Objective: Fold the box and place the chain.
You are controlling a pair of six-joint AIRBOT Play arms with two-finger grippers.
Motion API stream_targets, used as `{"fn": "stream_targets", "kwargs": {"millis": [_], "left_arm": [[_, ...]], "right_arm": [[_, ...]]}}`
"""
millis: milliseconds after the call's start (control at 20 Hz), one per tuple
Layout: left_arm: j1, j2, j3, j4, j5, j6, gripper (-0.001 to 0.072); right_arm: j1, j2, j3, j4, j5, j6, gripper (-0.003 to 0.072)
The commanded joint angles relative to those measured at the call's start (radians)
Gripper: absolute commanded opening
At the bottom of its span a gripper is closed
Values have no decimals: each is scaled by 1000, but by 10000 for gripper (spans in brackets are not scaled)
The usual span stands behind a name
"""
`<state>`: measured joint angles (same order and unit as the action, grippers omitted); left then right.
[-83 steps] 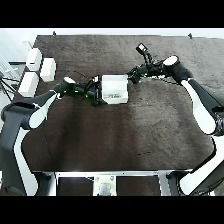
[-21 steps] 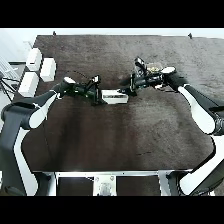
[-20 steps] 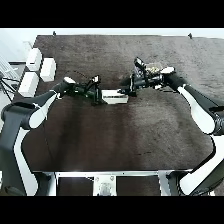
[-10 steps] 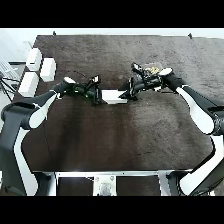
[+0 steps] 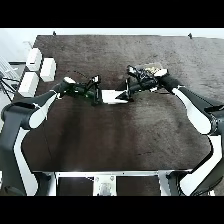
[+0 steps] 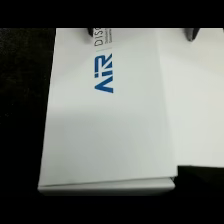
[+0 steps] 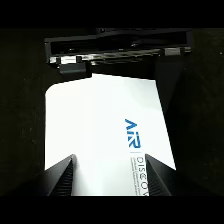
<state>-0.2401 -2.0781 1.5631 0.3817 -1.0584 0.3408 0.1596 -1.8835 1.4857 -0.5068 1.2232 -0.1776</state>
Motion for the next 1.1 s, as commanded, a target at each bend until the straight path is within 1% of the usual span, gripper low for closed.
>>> {"fn": "stream_targets", "kwargs": {"millis": [0, 150, 500, 700, 1050], "left_arm": [[1, 0, 0, 0, 0, 0, 356], [1, 0, 0, 0, 0, 0, 356], [1, 0, 0, 0, 0, 0, 356], [1, 0, 0, 0, 0, 0, 356], [1, 0, 0, 0, -1, 0, 357]], "right_arm": [[11, -5, -1, -33, -5, -11, 508], [13, -5, -1, -32, -35, -18, 507], [26, -5, 0, -32, -184, -18, 508], [25, -2, 0, -29, -194, -45, 504], [25, 66, 3, -25, -195, -58, 494]]}}
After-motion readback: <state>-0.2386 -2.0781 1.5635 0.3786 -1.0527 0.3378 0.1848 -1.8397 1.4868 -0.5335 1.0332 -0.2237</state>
